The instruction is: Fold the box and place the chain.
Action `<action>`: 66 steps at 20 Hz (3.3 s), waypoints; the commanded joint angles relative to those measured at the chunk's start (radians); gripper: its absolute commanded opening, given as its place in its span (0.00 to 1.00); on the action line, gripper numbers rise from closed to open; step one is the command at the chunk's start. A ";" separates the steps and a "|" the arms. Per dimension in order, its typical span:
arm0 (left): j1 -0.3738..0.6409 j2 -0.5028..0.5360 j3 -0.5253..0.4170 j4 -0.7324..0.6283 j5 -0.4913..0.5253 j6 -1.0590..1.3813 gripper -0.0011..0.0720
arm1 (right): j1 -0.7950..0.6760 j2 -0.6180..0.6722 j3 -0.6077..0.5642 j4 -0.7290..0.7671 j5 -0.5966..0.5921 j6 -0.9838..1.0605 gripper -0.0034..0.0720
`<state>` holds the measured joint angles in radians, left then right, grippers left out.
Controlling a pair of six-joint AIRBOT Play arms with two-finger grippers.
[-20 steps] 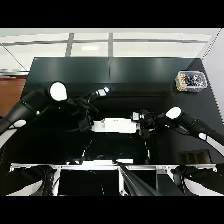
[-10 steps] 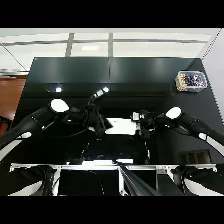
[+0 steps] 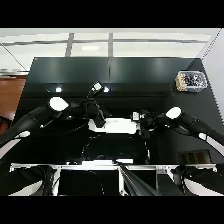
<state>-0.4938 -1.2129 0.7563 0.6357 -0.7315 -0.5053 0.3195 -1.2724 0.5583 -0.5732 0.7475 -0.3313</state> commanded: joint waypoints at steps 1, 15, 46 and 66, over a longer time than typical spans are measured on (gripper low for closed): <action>0.032 0.018 0.011 0.405 -0.136 -0.349 0.05 | 0.000 0.001 0.000 0.000 0.006 0.003 0.66; -0.067 0.042 -0.099 -0.200 0.146 0.065 0.05 | 0.000 0.000 0.000 0.000 0.008 0.006 0.66; 0.118 -0.078 0.161 0.272 -0.209 -0.071 0.05 | 0.000 0.000 0.000 0.000 0.008 0.007 0.66; -0.057 -0.072 -0.002 0.282 -0.039 0.313 0.73 | 0.000 0.000 0.000 0.000 0.008 0.010 0.67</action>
<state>-0.5377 -1.2667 0.7547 0.9039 -0.8116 -0.1310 0.3195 -1.2728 0.5583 -0.5735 0.7547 -0.3218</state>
